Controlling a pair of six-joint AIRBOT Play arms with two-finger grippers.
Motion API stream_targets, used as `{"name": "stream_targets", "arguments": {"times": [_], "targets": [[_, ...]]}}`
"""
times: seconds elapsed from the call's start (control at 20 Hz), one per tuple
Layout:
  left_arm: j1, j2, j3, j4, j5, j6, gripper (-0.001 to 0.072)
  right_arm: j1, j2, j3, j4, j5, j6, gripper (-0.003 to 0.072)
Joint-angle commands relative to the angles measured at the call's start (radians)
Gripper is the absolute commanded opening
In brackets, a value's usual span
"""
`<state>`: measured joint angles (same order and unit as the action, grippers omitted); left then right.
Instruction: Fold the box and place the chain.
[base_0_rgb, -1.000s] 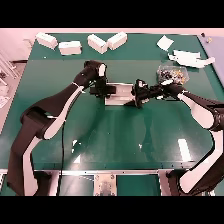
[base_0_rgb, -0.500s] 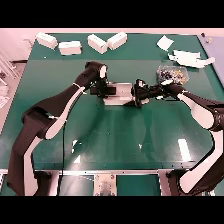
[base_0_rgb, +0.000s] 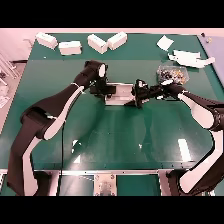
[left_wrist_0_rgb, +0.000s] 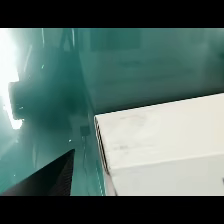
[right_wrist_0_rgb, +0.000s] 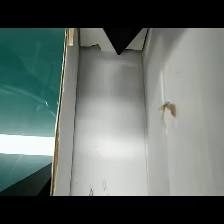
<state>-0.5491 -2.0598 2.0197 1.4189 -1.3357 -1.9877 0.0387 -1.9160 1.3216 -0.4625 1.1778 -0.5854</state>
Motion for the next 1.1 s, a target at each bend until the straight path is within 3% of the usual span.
{"name": "stream_targets", "arguments": {"times": [0.0,0.2,0.55,0.65,0.8,1.0,1.05], "targets": [[0.018,0.032,0.002,-0.063,0.019,0.074,0.0432,0.001,0.001,0.000,0.002,0.002,0.001,0.0581],[0.048,0.070,0.003,-0.171,0.011,0.302,0.0433,0.001,0.001,0.000,0.003,0.002,0.001,0.0581],[0.158,0.115,0.000,-0.233,-0.238,0.785,0.0433,0.001,0.001,0.000,0.003,0.002,0.001,0.0581],[0.196,0.120,0.000,-0.245,-0.268,0.903,0.0433,0.001,0.001,0.000,0.002,0.002,0.001,0.0582],[0.273,0.119,-0.033,-0.293,-0.222,1.104,0.0433,0.001,0.001,0.000,0.003,0.002,0.001,0.0581],[0.320,0.114,-0.131,-0.393,-0.077,1.437,0.0435,0.001,0.001,0.000,0.003,0.002,0.001,0.0581],[0.320,0.110,-0.156,-0.441,-0.056,1.536,0.0496,0.001,0.001,0.000,0.003,0.002,0.001,0.0581]]}}
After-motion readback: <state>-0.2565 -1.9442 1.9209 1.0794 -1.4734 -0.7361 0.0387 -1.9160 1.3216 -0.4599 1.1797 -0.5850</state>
